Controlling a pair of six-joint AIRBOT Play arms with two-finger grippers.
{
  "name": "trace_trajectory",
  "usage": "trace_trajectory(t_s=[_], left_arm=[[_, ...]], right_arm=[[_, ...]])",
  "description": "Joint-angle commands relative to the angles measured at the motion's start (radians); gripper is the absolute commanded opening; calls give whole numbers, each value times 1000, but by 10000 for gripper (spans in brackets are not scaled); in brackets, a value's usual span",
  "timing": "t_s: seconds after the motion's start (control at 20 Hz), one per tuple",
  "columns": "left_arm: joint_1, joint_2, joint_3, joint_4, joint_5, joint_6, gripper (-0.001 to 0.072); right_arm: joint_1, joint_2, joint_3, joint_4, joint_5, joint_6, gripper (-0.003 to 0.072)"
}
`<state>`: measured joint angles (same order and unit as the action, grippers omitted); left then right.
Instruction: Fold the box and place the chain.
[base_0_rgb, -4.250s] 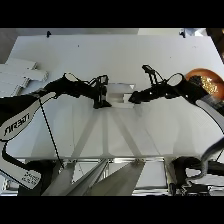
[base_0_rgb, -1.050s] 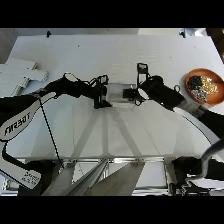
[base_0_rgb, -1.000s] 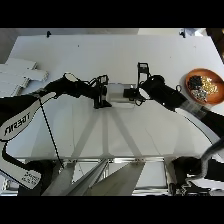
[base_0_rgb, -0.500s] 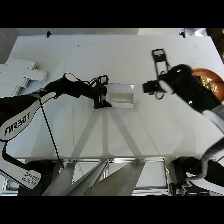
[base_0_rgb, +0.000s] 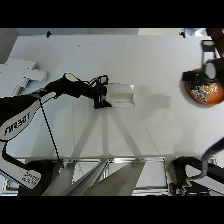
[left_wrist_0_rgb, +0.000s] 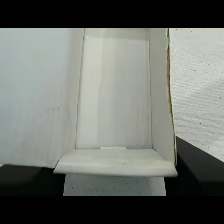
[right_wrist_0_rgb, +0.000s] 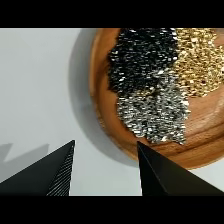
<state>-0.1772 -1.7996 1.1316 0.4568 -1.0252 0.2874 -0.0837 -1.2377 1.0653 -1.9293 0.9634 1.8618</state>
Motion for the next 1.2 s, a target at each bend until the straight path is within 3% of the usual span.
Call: trace_trajectory(t_s=[0.0,0.2,0.4,0.6,0.7,0.8,0.9,1.15], left_arm=[[1,0,0,0,0,0,281],[1,0,0,0,0,0,281],[1,0,0,1,0,0,281],[1,0,0,0,0,0,281],[1,0,0,0,0,0,281],[1,0,0,0,0,0,281],[1,0,0,0,0,0,281],[1,0,0,0,0,0,281]], right_arm=[[-179,-52,0,47,-61,-85,458],[-301,-151,0,50,-121,-109,458],[-327,-244,0,62,-146,-119,478],[-314,-304,0,197,-172,-190,474],[-302,-322,0,199,-169,-190,400],[-295,-321,1,198,-167,-188,155],[-285,-307,1,192,-148,-188,9],[-253,-211,1,120,-55,-189,9]])
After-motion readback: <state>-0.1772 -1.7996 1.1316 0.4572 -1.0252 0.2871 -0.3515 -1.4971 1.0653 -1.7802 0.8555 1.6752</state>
